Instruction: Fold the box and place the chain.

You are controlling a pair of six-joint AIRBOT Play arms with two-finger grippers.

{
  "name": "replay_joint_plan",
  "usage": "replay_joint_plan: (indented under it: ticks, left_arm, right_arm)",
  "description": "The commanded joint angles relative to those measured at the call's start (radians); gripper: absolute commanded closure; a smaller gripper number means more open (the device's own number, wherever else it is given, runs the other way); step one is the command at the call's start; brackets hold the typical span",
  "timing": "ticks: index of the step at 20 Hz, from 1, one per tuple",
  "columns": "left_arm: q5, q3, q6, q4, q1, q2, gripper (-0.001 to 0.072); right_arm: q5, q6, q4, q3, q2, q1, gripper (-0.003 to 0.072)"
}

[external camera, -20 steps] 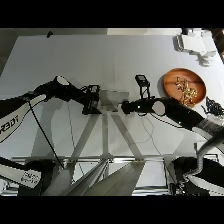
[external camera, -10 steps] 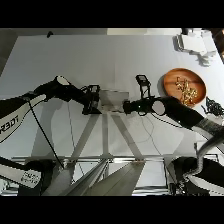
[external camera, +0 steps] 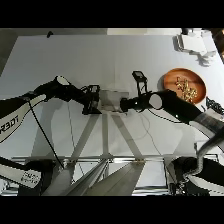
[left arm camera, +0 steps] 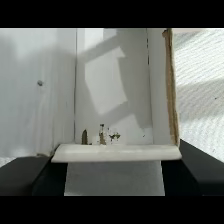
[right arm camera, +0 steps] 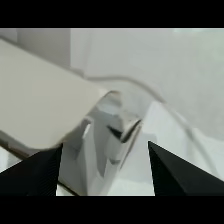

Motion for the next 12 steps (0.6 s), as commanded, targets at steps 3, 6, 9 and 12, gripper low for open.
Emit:
replay_joint_plan:
  ticks: [3, 6, 9, 12]
  left_arm:
    - [0.000, 0.000, 0.000, 0.000, 0.001, 0.000, 0.0568]
    - [0.000, 0.000, 0.000, 0.000, 0.001, 0.000, 0.0568]
    - [0.000, 0.000, 0.000, 0.000, 0.001, 0.000, 0.0568]
    - [0.000, 0.000, 0.000, 0.000, 0.001, 0.000, 0.0568]
  right_arm:
    - [0.075, 0.076, -0.006, 0.111, -0.093, 0.037, 0.0127]
    - [0.106, 0.106, -0.055, 0.129, -0.124, 0.055, 0.0127]
    - [0.148, 0.237, -0.192, 0.129, -0.145, 0.060, 0.0127]
    - [0.151, 0.380, -0.332, 0.130, -0.148, 0.060, 0.0147]
